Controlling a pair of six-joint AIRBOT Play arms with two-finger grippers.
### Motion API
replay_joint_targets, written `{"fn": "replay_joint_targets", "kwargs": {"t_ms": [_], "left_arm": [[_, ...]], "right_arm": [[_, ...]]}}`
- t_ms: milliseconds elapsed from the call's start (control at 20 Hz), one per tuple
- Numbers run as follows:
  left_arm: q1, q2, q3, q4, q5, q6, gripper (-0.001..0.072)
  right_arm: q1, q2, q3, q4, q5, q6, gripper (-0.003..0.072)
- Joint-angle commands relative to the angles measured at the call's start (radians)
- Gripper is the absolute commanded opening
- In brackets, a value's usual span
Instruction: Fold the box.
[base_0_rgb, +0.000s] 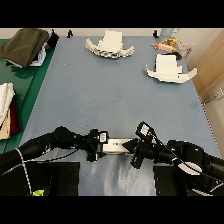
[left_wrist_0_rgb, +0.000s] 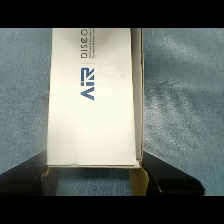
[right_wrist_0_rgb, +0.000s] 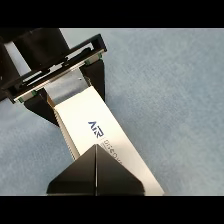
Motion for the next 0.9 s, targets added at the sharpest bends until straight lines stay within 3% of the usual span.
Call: {"fn": "replay_joint_targets", "kwargs": {"t_ms": [0,50,150,200,400,450,850], "left_arm": [[0.0,0.0,0.0,0.0,0.001,0.0,0.0509],[0.0,-0.001,0.0,0.0,0.001,0.0,0.0509],[0.0,-0.001,0.0,0.0,0.0,0.0,0.0509],[0.0,-0.001,0.0,0.0,0.0,0.0,0.0509],[0.0,0.0,0.0,0.0,0.0,0.0,0.0509],[0.0,-0.001,0.0,0.0,0.0,0.0,0.0509],[0.0,-0.001,0.0,0.0,0.0,0.0,0.0509]], "right_arm": [[0.001,0.001,0.001,-0.021,-0.001,0.0,0.0007],[0.001,0.001,0.001,-0.036,-0.003,-0.001,0.0018],[0.002,0.001,0.001,-0.089,-0.027,-0.017,0.0129],[0.002,0.001,0.001,-0.093,-0.05,-0.055,0.0137],[0.006,-0.021,0.0,-0.092,-0.072,-0.158,0.0119],[0.007,-0.039,0.0,-0.092,-0.076,-0.171,0.0085],[0.12,-0.205,0.0,-0.049,-0.226,-0.182,0.0084]]}}
